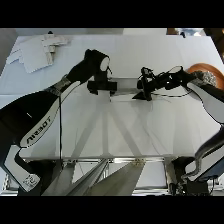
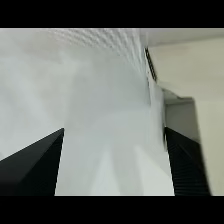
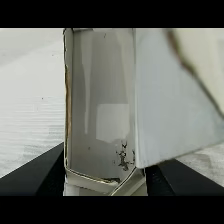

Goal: Fold the box and place the chain.

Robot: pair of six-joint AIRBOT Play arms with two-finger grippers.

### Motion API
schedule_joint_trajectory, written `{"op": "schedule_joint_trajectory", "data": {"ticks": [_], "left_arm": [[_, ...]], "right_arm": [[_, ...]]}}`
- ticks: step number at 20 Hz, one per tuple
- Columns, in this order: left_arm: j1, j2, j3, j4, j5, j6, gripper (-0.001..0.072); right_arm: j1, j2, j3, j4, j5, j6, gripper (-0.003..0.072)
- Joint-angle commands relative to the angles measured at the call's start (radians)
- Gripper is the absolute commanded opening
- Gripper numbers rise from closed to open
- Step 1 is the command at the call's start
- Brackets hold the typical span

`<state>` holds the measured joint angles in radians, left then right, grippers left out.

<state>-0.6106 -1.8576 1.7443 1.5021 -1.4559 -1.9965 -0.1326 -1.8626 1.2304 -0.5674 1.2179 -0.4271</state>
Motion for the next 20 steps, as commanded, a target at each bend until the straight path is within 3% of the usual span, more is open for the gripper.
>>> {"op": "schedule_joint_trajectory", "data": {"ticks": [1,3,8,10,14,17,20], "left_arm": [[0.056,0.070,0.000,-0.032,0.029,0.308,0.0700],[0.108,0.104,0.000,-0.161,0.084,0.425,0.0700],[0.257,0.113,-0.061,-0.605,0.095,0.803,0.0698],[0.286,0.123,-0.137,-0.640,0.129,1.023,0.0699],[0.278,0.200,-0.407,-0.662,0.412,1.538,0.0699],[0.293,0.200,-0.548,-0.759,0.437,1.949,0.0700],[0.299,0.187,-0.609,-0.877,0.448,2.291,0.0702]], "right_arm": [[0.000,0.000,0.001,-0.004,-0.002,-0.001,0.0401],[0.000,0.000,0.001,-0.004,-0.002,-0.001,0.0401],[0.000,0.000,0.000,-0.004,-0.002,-0.001,0.0401],[0.000,0.000,0.001,-0.004,-0.002,-0.001,0.0401],[0.000,0.000,0.001,-0.004,-0.002,-0.001,0.0401],[0.000,0.000,0.001,-0.004,-0.002,-0.001,0.0401],[0.000,0.000,0.000,-0.004,-0.002,-0.001,0.0401]]}}
